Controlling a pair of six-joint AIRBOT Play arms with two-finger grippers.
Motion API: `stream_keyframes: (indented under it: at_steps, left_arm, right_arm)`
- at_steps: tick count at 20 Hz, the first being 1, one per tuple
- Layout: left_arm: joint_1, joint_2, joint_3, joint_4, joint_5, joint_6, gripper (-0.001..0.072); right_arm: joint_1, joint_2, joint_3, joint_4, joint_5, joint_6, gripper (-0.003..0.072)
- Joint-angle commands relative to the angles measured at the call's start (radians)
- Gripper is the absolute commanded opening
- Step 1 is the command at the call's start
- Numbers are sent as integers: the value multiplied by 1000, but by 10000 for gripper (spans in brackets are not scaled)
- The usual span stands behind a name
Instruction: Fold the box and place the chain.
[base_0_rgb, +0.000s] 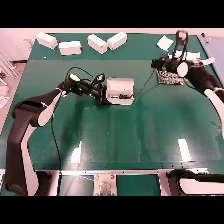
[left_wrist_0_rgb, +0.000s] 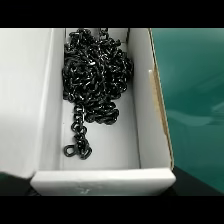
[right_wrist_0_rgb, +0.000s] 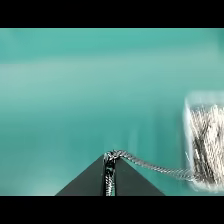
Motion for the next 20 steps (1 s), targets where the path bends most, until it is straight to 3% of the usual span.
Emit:
stream_keyframes:
  at_steps: [1,6,11,20]
  left_arm:
    - [1,0,1,0,0,0,524]
    - [1,0,1,0,0,0,524]
    - [1,0,1,0,0,0,524]
    - [1,0,1,0,0,0,524]
  right_arm:
    - [114,144,1,-61,32,-44,3]
    - [288,278,3,-143,32,-47,3]
    - [393,302,3,-157,70,-48,3]
    - [423,297,-64,-136,137,-61,3]
